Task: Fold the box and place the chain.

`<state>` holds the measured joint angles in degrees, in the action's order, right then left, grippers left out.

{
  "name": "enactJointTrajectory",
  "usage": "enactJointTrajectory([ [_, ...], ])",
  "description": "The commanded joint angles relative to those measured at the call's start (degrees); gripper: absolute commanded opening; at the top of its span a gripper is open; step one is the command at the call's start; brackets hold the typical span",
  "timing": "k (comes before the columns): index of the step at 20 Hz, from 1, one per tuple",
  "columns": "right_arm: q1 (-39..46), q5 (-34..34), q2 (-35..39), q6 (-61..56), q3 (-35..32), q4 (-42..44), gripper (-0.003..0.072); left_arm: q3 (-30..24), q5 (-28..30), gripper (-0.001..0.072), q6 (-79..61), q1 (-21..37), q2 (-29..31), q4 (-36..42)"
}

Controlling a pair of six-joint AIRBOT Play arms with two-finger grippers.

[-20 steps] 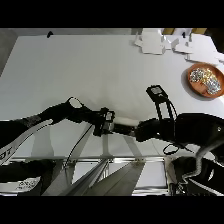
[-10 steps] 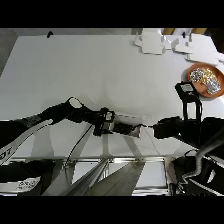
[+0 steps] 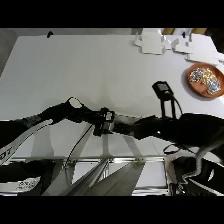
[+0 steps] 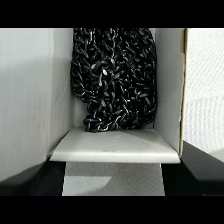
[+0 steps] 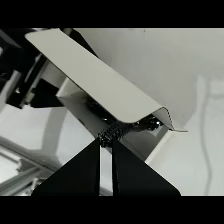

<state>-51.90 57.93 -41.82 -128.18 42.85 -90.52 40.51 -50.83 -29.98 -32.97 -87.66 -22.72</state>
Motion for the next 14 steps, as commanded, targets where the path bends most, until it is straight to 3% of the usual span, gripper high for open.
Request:
enactJointTrajectory([
  [1,-0.1,0.4,-6.7,1.2,-0.2,0.4,0.0021,0.0,0.0,0.021,0.0,0.0,0.0,0.0],
  [5,0.0,2.9,-8.1,1.1,-2.0,-2.3,0.0022,0.0,0.0,0.021,0.0,0.0,0.0,0.0],
  [10,0.0,-7.5,-8.3,-0.8,-9.8,-0.5,0.0022,0.0,0.0,0.021,0.0,0.0,0.0,0.0],
  [14,0.0,-7.6,-10.1,-0.8,-11.5,-0.3,0.0022,0.0,0.0,0.021,0.0,0.0,0.0,0.0],
])
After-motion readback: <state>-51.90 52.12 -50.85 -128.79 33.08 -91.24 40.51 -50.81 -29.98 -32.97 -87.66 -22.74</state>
